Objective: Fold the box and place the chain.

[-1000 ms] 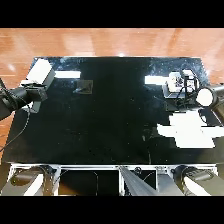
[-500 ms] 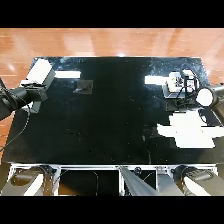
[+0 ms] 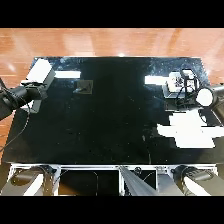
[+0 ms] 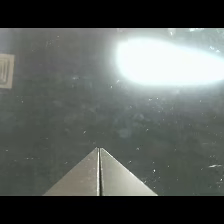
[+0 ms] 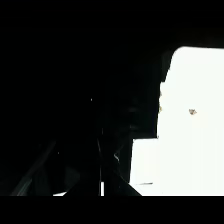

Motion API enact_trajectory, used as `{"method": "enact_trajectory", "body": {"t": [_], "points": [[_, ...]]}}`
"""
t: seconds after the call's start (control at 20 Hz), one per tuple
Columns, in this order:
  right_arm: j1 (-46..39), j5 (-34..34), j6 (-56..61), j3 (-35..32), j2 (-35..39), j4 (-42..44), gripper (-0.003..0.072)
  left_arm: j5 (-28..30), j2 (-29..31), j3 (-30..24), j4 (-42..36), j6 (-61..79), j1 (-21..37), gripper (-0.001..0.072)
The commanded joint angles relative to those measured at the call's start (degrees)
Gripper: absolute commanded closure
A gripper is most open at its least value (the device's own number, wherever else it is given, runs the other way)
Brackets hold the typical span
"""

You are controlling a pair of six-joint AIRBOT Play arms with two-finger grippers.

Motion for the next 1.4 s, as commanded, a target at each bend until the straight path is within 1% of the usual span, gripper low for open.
{"method": "enact_trajectory", "body": {"t": [0.0,0.05,0.1,0.15,0.2,0.25,0.3,0.4,0.45,0.5,0.6,0.65,0.7,0.8,0.85,0.95,1.0,1.1,1.2,1.25,1.35], "points": [[0.0,-7.8,0.0,0.0,0.0,0.0,0.0642,0.3,-2.2,-1.2,-4.5,-0.2,-0.8,0.0643],[0.0,-11.5,0.0,0.0,0.0,-1.0,0.0606,1.4,-3.5,-1.1,-4.7,-0.2,-2.1,0.0338],[-0.2,-14.1,0.0,0.0,0.0,-1.6,0.0207,2.1,-4.7,-1.1,-4.9,-0.4,-3.8,0.0094],[-1.0,-15.3,-0.3,0.1,-0.1,-1.6,-0.0011,2.4,-5.9,-1.1,-5.1,-0.4,-6.0,0.0088],[-2.9,-15.1,-1.8,0.5,-0.4,-3.9,0.0005,2.5,-6.8,-1.1,-5.0,-0.4,-8.3,0.0088],[-6.9,-15.2,-0.9,0.9,-0.4,-8.1,0.0006,2.3,-7.6,-1.1,-5.0,-0.4,-10.9,0.0088],[-12.7,-15.6,-0.7,1.4,-0.5,-9.0,0.0006,2.1,-8.3,-1.1,-5.0,-0.7,-13.2,0.0088],[-28.6,-16.6,-2.9,2.0,-0.9,-7.5,0.0006,1.3,-9.6,-1.1,-5.0,-2.6,-16.9,0.0088],[-37.8,-17.6,-6.3,2.0,-1.6,-3.6,0.0005,0.4,-10.3,-1.1,-5.0,-3.4,-18.2,0.0088],[-46.3,-18.1,-11.3,2.0,-2.4,2.3,0.0005,-0.7,-10.9,-1.1,-5.0,-3.4,-19.0,0.0088],[-61.9,-15.8,-22.8,2.0,-3.6,17.0,0.0005,-4.0,-11.8,-1.1,-4.9,-3.4,-19.2,0.0088],[-68.6,-13.2,-29.7,2.0,-4.0,23.8,0.0005,-5.7,-12.1,-1.1,-4.9,-3.6,-19.2,0.0089],[-74.3,-9.2,-35.5,2.4,-4.7,27.8,0.0006,-7.3,-12.6,-1.1,-5.0,-4.3,-19.2,0.0089],[-82.7,0.2,-40.9,5.2,-8.5,29.7,0.0007,-8.4,-13.4,-1.1,-5.0,-5.2,-19.2,0.0088],[-86.2,5.0,-41.9,7.0,-11.2,32.2,0.0007,-8.4,-13.7,-1.1,-5.0,-5.6,-19.2,0.0088],[-90.2,13.8,-43.3,10.4,-16.7,39.0,0.0011,-8.4,-13.9,-1.1,-5.0,-6.3,-19.2,0.0089],[-90.9,18.0,-43.3,12.0,-19.3,40.0,0.0033,-8.4,-13.9,-1.1,-5.0,-6.4,-19.2,0.0089],[-90.9,25.0,-42.8,13.6,-24.5,39.9,0.0033,-8.4,-13.9,-1.1,-5.0,-6.3,-19.2,0.0088],[-90.1,29.0,-42.8,14.2,-29.5,39.5,0.0033,-8.3,-13.9,-1.1,-5.0,-6.3,-19.2,0.0088],[-89.2,29.3,-42.6,14.7,-31.5,38.5,0.0033,-8.5,-13.9,-1.1,-5.0,-6.3,-19.2,0.0089],[-86.6,30.5,-42.5,18.0,-35.1,36.8,0.0033,-8.4,-14.0,-1.1,-5.0,-6.3,-19.2,0.0089]]}}
